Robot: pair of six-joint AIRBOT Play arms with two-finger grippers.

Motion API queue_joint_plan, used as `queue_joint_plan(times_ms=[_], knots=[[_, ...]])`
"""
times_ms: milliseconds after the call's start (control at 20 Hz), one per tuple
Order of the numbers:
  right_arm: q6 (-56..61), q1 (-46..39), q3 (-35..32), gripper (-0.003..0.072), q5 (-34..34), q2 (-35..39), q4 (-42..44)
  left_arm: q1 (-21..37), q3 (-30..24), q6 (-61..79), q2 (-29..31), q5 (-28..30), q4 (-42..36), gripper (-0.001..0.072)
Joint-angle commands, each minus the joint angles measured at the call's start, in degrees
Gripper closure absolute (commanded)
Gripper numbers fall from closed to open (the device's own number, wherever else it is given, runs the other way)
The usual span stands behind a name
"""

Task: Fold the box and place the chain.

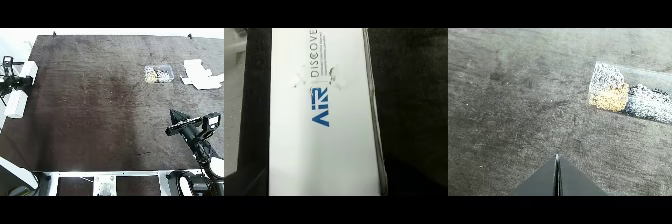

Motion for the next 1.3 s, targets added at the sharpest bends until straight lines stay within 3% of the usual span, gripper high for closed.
queue_joint_plan(times_ms=[0, 400, 450, 500, 550, 750, 900, 1050, 1150, 1250], knots=[[0.00, -0.02, -0.02, 0.0666, 0.00, 0.02, 0.00, 0.22, 0.13, 0.04, 1.84, -1.75, 0.24, -0.0011], [0.00, -0.02, -0.02, 0.0667, 0.00, 0.02, 0.00, 1.29, 3.56, -1.01, 9.40, -8.96, 1.88, 0.0014], [0.00, -0.02, -0.02, 0.0667, 0.00, 0.02, 0.00, 1.29, 3.56, -0.90, 11.52, -9.49, 1.88, 0.0166], [0.02, -0.02, -0.02, 0.0667, 0.00, 0.02, 0.00, 1.29, 3.58, -0.81, 13.75, -10.14, 1.79, 0.0487], [0.00, -0.02, -0.02, 0.0667, 0.00, 0.02, 0.00, 1.29, 3.56, 0.11, 16.31, -10.95, 1.55, 0.0693], [0.00, 0.00, -0.02, 0.0666, 0.00, 0.02, 0.00, 0.37, 3.26, -0.02, 27.30, -13.18, -0.55, 0.0696], [0.00, -0.02, -0.02, 0.0667, 0.00, 0.02, 0.00, -1.22, -1.68, 0.79, 38.18, -11.63, -4.81, 0.0697], [0.00, 0.00, -0.02, 0.0667, 0.00, 0.02, 0.00, -2.38, -12.55, 1.64, 50.73, -9.88, -6.69, 0.0697], [0.00, 0.00, -0.02, 0.0667, 0.00, 0.02, 0.00, -3.02, -22.38, 2.84, 59.91, -9.73, -7.34, 0.0697], [0.00, 0.00, -0.02, 0.0667, 0.00, 0.02, 0.00, -3.17, -34.58, 2.86, 69.48, -5.84, -11.34, 0.0697]])
